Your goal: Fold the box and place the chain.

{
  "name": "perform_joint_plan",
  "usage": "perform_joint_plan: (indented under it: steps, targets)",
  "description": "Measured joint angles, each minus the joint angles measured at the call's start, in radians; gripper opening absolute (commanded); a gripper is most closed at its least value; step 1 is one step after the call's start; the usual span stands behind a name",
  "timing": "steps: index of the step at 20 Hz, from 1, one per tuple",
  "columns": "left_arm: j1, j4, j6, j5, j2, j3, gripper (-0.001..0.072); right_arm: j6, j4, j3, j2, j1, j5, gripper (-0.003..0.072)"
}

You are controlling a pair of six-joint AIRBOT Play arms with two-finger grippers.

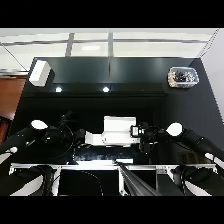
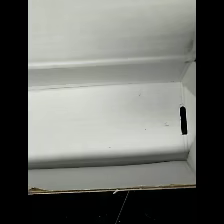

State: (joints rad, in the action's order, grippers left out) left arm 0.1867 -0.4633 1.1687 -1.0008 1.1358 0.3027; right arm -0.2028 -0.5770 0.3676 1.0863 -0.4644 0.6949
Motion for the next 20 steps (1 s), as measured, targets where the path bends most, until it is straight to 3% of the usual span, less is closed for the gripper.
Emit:
perform_joint_plan:
  steps: [3, 4, 5, 7, 8, 15, 20]
  targets:
    - [0.028, 0.072, -0.060, 0.013, 0.008, 0.022, 0.0034, 0.001, 0.001, 0.000, 0.000, 0.000, -0.001, 0.0424]
    - [0.033, 0.090, -0.073, 0.013, 0.009, 0.032, 0.0095, 0.000, 0.000, 0.000, 0.000, 0.000, -0.001, 0.0425]
    - [0.036, 0.103, -0.084, 0.008, 0.010, 0.046, 0.0239, 0.000, -0.001, 0.000, 0.000, 0.000, -0.001, 0.0425]
    - [0.040, 0.114, -0.099, -0.005, 0.010, 0.072, 0.0659, 0.000, -0.001, 0.000, 0.000, 0.000, -0.001, 0.0425]
    - [0.041, 0.119, -0.103, -0.009, 0.011, 0.085, 0.0706, 0.000, -0.001, 0.000, 0.000, 0.000, -0.001, 0.0425]
    - [0.084, 0.128, -0.116, -0.054, 0.012, 0.153, 0.0704, 0.000, 0.001, 0.000, 0.000, 0.000, 0.000, 0.0425]
    - [0.195, 0.111, -0.108, 0.008, 0.012, 0.164, 0.0685, 0.000, 0.001, 0.000, 0.000, 0.000, 0.000, 0.0425]
